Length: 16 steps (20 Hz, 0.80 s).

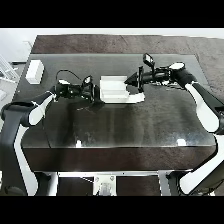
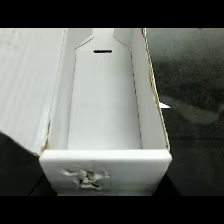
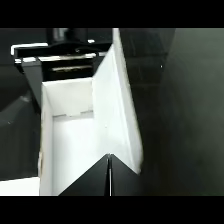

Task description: Fold the box and place the chain.

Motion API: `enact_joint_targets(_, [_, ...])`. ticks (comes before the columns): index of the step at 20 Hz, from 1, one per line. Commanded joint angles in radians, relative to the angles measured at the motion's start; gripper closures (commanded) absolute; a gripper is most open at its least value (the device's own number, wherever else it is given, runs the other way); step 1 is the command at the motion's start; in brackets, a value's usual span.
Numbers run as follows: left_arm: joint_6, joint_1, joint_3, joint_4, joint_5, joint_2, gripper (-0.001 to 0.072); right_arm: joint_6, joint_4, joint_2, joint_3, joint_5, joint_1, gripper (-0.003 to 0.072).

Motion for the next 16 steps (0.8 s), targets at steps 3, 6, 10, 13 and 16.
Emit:
enact_joint_targets(3, [0.0, 0.001, 0.0, 0.001, 0.0, 0.0, 0.0226, 0.153, -0.083, -0.108, 0.151, -0.034, 0.025, 0.0686])
enact_joint_targets(6, [0.0, 0.001, 0.0, 0.001, 0.0, 0.0, 0.0226, 0.204, -0.148, -0.131, 0.165, -0.037, 0.027, 0.0686])
enact_joint_targets(10, [0.0, 0.001, 0.0, 0.001, 0.0, 0.0, 0.0226, 0.232, -0.212, -0.158, 0.164, -0.039, 0.042, 0.0686])
enact_joint_targets(13, [0.0, 0.001, 0.0, 0.001, 0.0, 0.0, 0.0226, 0.234, -0.233, -0.171, 0.164, -0.029, 0.05, 0.0686])
enact_joint_targets(16, [0.0, 0.001, 0.0, 0.001, 0.0, 0.0, 0.0226, 0.224, -0.206, -0.135, 0.183, 0.018, 0.039, 0.0684])
